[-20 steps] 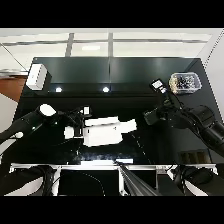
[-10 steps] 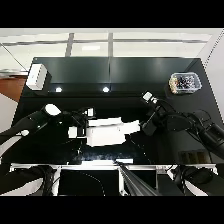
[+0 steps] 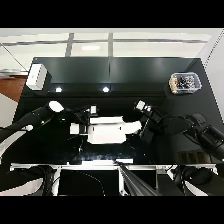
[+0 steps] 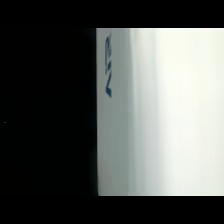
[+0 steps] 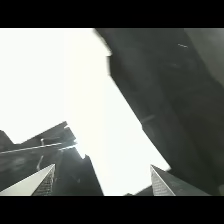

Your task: Fold the box and place the chain.

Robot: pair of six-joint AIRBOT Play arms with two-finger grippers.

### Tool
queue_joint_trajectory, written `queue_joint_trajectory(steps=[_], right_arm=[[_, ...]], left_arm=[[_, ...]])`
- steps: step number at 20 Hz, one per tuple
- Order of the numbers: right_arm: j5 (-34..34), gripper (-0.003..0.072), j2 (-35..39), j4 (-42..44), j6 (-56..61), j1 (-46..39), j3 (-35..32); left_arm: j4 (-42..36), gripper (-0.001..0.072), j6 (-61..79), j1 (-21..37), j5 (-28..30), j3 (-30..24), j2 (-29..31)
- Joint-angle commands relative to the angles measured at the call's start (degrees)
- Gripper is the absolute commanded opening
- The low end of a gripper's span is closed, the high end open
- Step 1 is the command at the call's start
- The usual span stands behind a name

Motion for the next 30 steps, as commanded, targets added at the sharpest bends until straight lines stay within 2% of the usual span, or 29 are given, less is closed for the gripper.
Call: queue_joint_trajectory(steps=[1,7,13,16,23,30], right_arm=[[1.2,0.071,-0.17,1.4,-4.04,4.37,-1.75],[6.86,0.071,-0.81,0.72,-11.8,10.69,-4.85],[15.67,0.0709,-7.52,2.19,-17.64,11.96,-4.83],[15.69,0.071,-8.35,5.66,-21.42,11.98,-4.83],[15.37,0.071,-8.79,7.56,-23.12,14.29,-4.81],[21.49,0.071,-9.07,7.96,-17.97,16.26,-4.28]], left_arm=[[0.22,0.0028,-0.02,-0.04,-0.11,0.22,-0.22],[0.24,0.0028,-0.02,-0.07,-0.11,0.22,-0.22],[0.26,0.0028,-0.02,-0.07,-0.11,0.22,-0.22],[0.26,0.0028,-0.02,-0.07,-0.11,0.22,-0.22],[0.26,0.0028,-0.02,-0.07,-0.09,0.22,-0.22],[0.33,0.0028,-0.04,-0.07,-0.09,0.22,-0.22]])
